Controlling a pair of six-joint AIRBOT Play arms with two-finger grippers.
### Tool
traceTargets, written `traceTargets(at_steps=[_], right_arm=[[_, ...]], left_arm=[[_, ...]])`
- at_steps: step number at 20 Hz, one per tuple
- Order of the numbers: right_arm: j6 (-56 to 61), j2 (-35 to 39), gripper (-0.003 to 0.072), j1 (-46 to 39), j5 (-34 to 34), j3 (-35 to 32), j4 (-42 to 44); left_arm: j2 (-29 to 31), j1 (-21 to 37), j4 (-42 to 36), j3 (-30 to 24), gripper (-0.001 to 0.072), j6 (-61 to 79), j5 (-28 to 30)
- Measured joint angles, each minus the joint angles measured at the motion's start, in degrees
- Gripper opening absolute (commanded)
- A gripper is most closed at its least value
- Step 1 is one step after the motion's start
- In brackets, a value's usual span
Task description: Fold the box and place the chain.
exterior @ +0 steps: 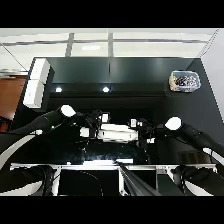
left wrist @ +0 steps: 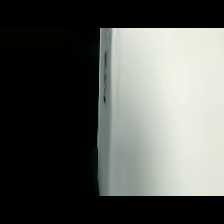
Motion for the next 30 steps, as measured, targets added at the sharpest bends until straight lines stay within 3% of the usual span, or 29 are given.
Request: traceTargets(at_steps=[30], right_arm=[[-1.53, -2.01, 0.0681, -2.91, 1.55, 0.00, 0.61]], left_arm=[[0.00, 0.00, -0.07, 0.00, 0.0027, 0.00, 0.11]])
